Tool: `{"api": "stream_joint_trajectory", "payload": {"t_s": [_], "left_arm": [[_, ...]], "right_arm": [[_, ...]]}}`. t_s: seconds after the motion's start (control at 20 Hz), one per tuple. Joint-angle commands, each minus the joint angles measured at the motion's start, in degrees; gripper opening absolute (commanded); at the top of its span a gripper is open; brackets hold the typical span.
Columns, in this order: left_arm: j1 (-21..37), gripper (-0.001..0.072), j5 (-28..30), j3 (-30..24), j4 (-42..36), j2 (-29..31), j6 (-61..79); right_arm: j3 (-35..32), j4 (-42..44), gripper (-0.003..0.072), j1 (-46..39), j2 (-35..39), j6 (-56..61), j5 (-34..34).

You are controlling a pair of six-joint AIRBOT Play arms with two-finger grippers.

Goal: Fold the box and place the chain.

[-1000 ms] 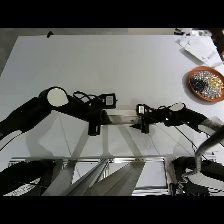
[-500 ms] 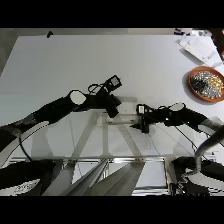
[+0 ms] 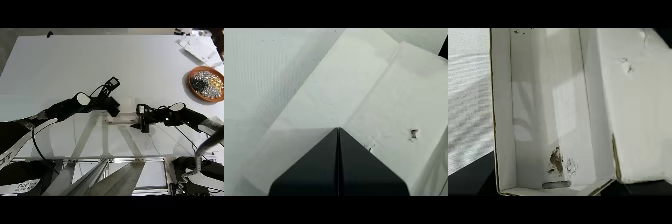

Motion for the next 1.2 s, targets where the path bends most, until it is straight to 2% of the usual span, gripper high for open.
{"api": "stream_joint_trajectory", "payload": {"t_s": [0.0,0.2,0.4,0.45,0.6,0.65,0.95,1.15], "left_arm": [[0.0,0.0015,-1.16,0.02,1.11,3.04,-0.44],[0.2,0.0015,-8.83,0.0,12.5,8.96,-1.01],[3.78,0.002,-21.57,0.0,27.76,14.12,-11.15],[5.05,0.0072,-24.9,0.0,29.83,14.88,-12.81],[8.55,0.0326,-31.32,-0.04,31.06,15.19,-12.87],[9.27,0.0349,-31.89,-0.11,31.04,15.19,-12.83],[8.83,0.0346,-34.86,-1.11,30.86,14.49,-5.97],[9.11,0.0346,-28.63,-6.75,28.85,13.9,-0.31]], "right_arm": [[0.0,0.02,0.0321,0.04,-0.02,0.07,0.02],[0.0,0.02,0.0321,0.04,-0.02,0.04,0.02],[0.0,0.02,0.0321,0.04,-0.02,0.07,0.02],[0.0,0.02,0.0321,0.04,-0.02,0.04,0.02],[0.0,0.02,0.0321,0.04,-0.02,0.04,0.02],[0.0,0.02,0.0321,0.04,-0.02,0.07,0.02],[0.02,0.02,0.0321,0.04,-0.02,0.04,0.02],[0.02,0.02,0.0321,0.04,-0.02,0.07,0.02]]}}
